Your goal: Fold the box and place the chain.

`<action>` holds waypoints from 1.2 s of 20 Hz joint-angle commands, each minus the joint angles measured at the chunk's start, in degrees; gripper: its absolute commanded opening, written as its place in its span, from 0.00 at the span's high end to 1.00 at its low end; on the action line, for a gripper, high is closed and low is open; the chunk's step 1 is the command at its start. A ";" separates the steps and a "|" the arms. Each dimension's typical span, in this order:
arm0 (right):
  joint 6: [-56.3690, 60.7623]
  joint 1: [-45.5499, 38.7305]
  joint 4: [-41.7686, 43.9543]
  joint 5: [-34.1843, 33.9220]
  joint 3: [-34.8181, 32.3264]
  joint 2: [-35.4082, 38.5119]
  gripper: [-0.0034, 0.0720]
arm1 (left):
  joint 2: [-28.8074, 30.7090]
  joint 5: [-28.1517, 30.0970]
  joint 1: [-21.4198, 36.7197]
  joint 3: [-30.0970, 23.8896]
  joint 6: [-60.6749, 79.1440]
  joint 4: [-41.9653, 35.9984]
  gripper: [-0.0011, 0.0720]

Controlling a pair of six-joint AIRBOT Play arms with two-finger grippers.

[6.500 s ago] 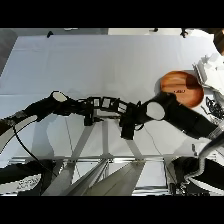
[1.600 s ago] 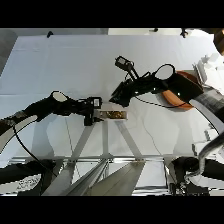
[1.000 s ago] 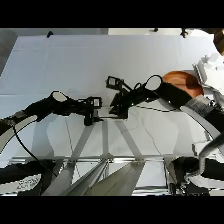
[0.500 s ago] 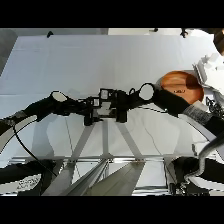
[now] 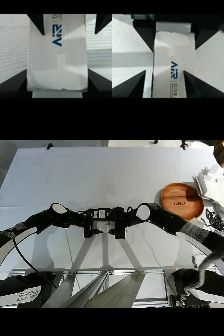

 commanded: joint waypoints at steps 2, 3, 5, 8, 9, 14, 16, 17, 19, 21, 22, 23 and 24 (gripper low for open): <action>0.13 0.04 -0.17 -0.83 -0.20 3.87 0.24 | 0.00 0.02 0.00 0.02 0.00 0.02 0.39; 1.79 0.07 -0.15 -0.85 -0.22 5.51 0.27 | 0.00 0.02 0.00 0.02 0.00 0.02 0.39; 7.89 -0.15 -0.13 -0.74 -0.35 8.17 0.51 | 0.00 0.00 0.00 0.02 0.00 0.02 0.39; 16.65 -1.88 1.66 -0.72 -1.20 9.64 0.91 | -0.02 0.02 0.00 0.00 0.00 0.02 0.39; 18.86 -3.02 4.90 -1.22 -2.38 9.57 0.94 | 0.00 0.00 -0.02 0.00 0.00 0.00 0.39; 20.44 -5.70 26.60 -8.59 -13.00 8.57 0.95 | -0.02 0.04 0.00 0.00 0.00 0.02 0.39; 20.44 -5.70 28.74 -7.67 -14.25 5.88 0.95 | -0.02 0.04 0.00 0.02 0.00 0.02 0.39; 20.44 -5.70 28.68 -5.84 -14.25 4.37 0.95 | -0.02 0.00 -0.02 0.02 0.00 0.02 0.39; 20.46 -5.70 28.65 -4.26 -14.25 1.62 0.95 | -0.02 0.02 0.00 0.02 0.00 0.02 0.39; 20.46 -5.70 28.41 -4.04 -14.25 0.44 0.95 | -0.02 0.02 0.00 0.02 0.00 0.02 0.39; 20.46 -5.70 28.44 -3.96 -14.23 0.61 0.95 | 0.00 0.04 0.00 0.02 0.00 0.02 0.39; 20.44 -5.70 28.41 -3.96 -14.21 1.01 0.95 | 0.00 0.02 0.00 0.02 0.00 0.02 0.39; 20.44 -5.70 28.30 -3.98 -14.21 1.49 0.95 | -0.02 0.02 0.00 0.00 0.00 0.02 0.39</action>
